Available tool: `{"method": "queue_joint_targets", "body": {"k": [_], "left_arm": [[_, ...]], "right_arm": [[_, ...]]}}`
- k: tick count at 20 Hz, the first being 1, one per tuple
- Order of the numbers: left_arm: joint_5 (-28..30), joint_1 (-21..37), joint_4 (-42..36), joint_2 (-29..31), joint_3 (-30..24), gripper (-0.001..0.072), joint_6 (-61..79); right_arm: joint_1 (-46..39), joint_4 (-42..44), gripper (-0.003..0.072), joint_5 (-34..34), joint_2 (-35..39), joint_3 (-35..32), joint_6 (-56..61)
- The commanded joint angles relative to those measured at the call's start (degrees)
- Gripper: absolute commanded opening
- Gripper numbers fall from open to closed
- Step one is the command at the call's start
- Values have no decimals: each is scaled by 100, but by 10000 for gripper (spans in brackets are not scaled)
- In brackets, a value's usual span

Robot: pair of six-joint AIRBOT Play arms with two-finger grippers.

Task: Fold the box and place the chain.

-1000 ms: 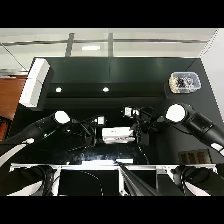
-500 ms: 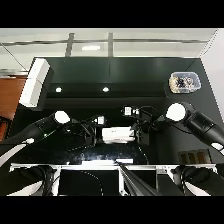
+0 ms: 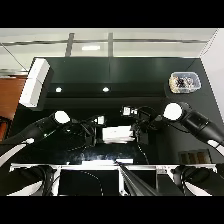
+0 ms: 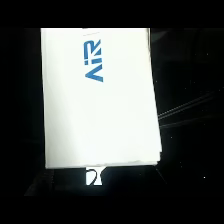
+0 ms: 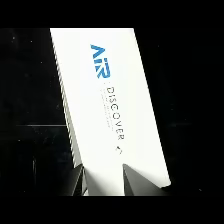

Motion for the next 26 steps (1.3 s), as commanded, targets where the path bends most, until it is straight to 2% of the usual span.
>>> {"method": "queue_joint_targets", "body": {"k": [1,6,14,15,16,17,19,21,22,26], "left_arm": [[0,4,0,2,2,276,2],[0,4,0,2,2,276,2],[-2,4,0,2,2,276,2],[-2,4,0,2,2,277,0],[-2,4,0,2,2,277,0],[-2,4,0,2,2,276,0],[-2,4,0,2,2,276,2],[0,4,0,2,2,276,2],[0,4,0,2,2,277,2],[-7,4,0,2,2,277,0]], "right_arm": [[4,-22,289,-39,-72,-2,22],[4,-17,291,-9,-50,2,442],[-271,-2,289,396,326,216,1408],[-448,28,255,568,372,216,1768],[-645,44,96,809,389,214,2159],[-870,136,15,1104,389,201,2608],[-1283,1196,13,1460,389,-39,2870],[-1303,2697,13,1043,341,-400,2872],[-1176,3178,13,767,275,-505,2876],[-446,3368,14,-15,-289,-531,3045]]}}
